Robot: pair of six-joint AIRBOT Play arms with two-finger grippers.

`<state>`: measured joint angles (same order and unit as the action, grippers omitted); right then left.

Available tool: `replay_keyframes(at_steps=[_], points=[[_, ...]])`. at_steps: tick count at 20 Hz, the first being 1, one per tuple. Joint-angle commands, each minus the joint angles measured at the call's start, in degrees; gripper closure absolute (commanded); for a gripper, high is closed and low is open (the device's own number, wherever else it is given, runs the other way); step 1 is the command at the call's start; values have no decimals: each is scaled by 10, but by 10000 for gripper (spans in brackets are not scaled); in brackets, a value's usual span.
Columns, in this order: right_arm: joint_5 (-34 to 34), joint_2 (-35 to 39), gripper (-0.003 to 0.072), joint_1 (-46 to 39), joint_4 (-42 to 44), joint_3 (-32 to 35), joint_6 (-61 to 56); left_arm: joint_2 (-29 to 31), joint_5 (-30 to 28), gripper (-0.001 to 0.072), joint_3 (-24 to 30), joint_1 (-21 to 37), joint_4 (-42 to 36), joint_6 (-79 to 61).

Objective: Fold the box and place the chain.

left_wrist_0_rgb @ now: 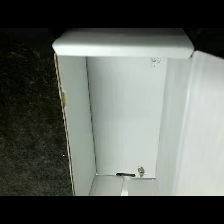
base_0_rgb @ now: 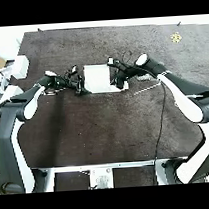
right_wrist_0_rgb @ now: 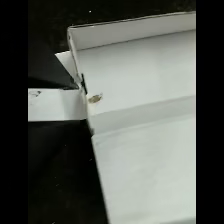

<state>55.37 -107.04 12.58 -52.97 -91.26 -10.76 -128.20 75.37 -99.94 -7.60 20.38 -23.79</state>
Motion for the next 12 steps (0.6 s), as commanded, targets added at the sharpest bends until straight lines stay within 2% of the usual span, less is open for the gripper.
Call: replay_keyframes(at_steps=[1,6,8,10,12], points=[[24,53,681,-18,-104,0,-207,0,1,186,0,0,1,-2],[159,83,681,-87,-102,2,-465,0,1,186,0,0,1,-2],[141,83,681,-109,-102,22,-516,0,1,186,0,0,1,-2],[92,78,681,-126,-97,49,-560,0,1,186,0,0,1,-2],[77,61,681,-134,-66,64,-568,0,1,186,0,0,1,-2]])
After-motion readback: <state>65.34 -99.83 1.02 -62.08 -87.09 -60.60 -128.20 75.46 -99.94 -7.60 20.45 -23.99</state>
